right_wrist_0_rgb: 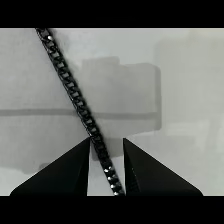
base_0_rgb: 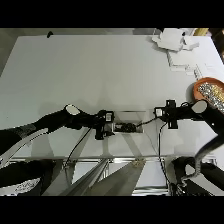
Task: Fold the box and place the chain.
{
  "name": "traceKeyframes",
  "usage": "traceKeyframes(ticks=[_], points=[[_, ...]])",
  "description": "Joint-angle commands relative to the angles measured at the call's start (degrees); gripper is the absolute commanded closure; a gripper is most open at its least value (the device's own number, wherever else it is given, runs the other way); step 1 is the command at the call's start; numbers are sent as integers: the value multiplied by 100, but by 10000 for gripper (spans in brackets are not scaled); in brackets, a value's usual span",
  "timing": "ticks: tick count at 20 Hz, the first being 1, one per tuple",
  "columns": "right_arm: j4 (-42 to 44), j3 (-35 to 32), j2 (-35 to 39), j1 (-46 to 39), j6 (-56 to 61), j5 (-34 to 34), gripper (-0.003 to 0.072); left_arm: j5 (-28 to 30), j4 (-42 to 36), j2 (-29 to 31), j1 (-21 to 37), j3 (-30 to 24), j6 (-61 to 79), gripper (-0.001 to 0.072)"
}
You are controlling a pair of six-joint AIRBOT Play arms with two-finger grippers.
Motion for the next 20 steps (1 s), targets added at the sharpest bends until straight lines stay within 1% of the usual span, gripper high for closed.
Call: traceKeyframes(ticks=[1,3,6,8,10,14,17,20], points=[[289,-2,-46,-4,-350,-24,529,2,2,0,0,2,2,437],[225,-2,-44,-4,-343,66,529,2,2,0,0,2,2,437],[140,-2,-44,-4,-339,385,533,2,0,0,0,2,0,437],[98,-2,-44,-4,-339,511,627,0,2,0,0,2,2,437],[103,-2,-44,-4,-341,494,670,2,2,0,0,2,2,437],[109,-2,87,-4,-260,634,670,2,2,0,0,2,0,437],[151,-2,623,-4,109,883,670,2,2,0,0,2,2,437],[549,-2,1128,-4,299,1453,669,2,0,0,0,2,0,437]])
